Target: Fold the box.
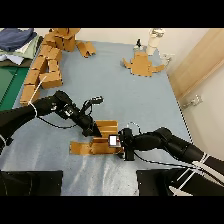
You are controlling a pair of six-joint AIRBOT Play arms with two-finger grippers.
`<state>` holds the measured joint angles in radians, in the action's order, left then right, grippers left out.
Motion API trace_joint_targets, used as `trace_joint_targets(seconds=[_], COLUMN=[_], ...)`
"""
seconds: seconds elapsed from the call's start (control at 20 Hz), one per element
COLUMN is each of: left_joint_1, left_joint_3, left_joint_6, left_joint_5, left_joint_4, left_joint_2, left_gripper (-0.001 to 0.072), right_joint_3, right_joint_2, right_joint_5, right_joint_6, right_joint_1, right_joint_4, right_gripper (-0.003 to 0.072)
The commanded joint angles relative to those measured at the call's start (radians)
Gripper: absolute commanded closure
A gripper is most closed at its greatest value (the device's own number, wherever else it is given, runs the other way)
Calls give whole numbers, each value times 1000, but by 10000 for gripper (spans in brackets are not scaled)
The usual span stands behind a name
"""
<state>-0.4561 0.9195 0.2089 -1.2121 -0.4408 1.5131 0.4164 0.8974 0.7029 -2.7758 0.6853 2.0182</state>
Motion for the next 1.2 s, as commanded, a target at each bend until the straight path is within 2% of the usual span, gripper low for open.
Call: trace_joint_targets(seconds=[0.0,0.2,0.45,0.8,0.9,0.95,1.15], left_joint_1=[1,1,1,1,1,1,1], left_joint_3=[0,0,0,0,0,0,0], left_joint_6=[0,0,0,0,0,0,0], left_joint_5=[0,0,0,0,0,0,0], left_joint_4=[0,0,0,0,0,0,0], left_joint_2=[0,0,0,0,0,0,0], left_gripper=[696,696,696,696,696,696,696], right_joint_3=[0,0,0,0,0,0,0], right_joint_2=[5,5,15,71,76,81,100], right_joint_5=[-5,6,93,80,77,77,68], right_joint_6=[-1,-15,-222,-224,-224,-224,-224], right_joint_1=[0,-16,-131,-131,-131,-130,-130], right_joint_4=[34,99,269,266,258,256,256], right_gripper=[-16,-16,-17,-15,4,48,52])
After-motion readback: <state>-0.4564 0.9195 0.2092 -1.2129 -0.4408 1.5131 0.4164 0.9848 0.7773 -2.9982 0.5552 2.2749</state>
